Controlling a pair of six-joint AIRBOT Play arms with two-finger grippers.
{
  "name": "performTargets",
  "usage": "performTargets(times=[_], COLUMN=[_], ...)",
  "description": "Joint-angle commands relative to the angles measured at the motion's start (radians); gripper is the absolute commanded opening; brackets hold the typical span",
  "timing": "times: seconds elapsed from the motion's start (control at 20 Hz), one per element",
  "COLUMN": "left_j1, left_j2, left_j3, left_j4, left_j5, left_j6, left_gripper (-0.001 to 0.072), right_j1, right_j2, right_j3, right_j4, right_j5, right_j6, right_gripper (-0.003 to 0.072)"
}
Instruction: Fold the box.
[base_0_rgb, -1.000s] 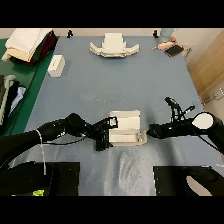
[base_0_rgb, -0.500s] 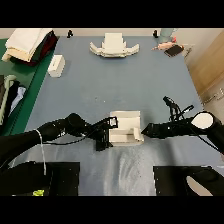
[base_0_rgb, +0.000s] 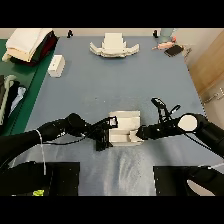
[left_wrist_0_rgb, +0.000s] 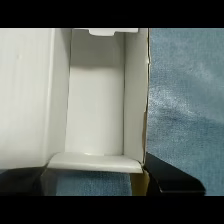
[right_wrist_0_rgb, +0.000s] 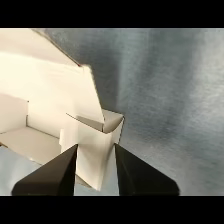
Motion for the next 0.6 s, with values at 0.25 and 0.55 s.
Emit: performTargets(times=[0.25, 0.55], left_j1=[0.000, 0.000], left_j2=[0.001, 0.001], left_j3=[-0.001, -0.001], left_j4=[0.000, 0.000], left_j5=[0.000, 0.000], left_j6=[0.000, 0.000], left_gripper=[0.0525, 0.0525], right_j1=[0.306, 0.367], right_j2=[-0.225, -0.387], right_j3=[0.243, 0.338], right_j4=[-0.483, -0.524], right_j5=[0.210, 0.275], right_j6=[0.563, 0.718], right_gripper=[0.0366, 0.0366])
